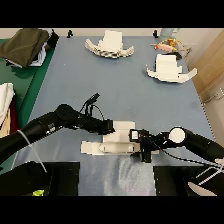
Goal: Fold the box.
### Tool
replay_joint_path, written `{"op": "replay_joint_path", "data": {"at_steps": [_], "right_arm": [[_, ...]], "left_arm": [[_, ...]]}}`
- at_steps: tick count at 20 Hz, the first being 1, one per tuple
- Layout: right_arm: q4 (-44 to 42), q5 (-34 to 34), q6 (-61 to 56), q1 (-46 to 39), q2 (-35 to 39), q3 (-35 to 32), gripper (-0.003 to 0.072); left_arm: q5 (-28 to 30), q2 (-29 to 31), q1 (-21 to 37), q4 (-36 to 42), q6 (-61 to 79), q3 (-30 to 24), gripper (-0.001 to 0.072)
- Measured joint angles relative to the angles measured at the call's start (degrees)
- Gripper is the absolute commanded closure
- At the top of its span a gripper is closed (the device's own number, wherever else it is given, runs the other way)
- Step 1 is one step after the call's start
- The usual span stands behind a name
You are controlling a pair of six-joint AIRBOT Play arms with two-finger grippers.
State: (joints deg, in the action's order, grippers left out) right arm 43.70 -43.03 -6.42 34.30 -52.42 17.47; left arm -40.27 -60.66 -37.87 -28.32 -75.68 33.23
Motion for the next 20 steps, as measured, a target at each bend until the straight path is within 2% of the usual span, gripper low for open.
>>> {"op": "replay_joint_path", "data": {"at_steps": [5,13,16,20], "right_arm": [[-0.2,0.1,-0.2,0.0,-0.1,0.0,0.0203],[-0.1,0.1,0.0,0.0,-0.1,0.0,0.0203],[0.0,0.2,0.1,0.0,0.0,0.0,0.0203],[0.2,0.2,0.3,0.0,0.0,0.0,0.0203]], "left_arm": [[1.2,-4.3,0.0,-2.1,-3.7,0.3,0.0696],[1.6,-5.2,0.0,-3.3,-4.9,0.5,0.0696],[0.1,-2.8,0.4,-4.1,-2.6,2.0,0.0696],[-1.9,7.0,2.4,-7.5,1.0,4.1,0.0695]]}}
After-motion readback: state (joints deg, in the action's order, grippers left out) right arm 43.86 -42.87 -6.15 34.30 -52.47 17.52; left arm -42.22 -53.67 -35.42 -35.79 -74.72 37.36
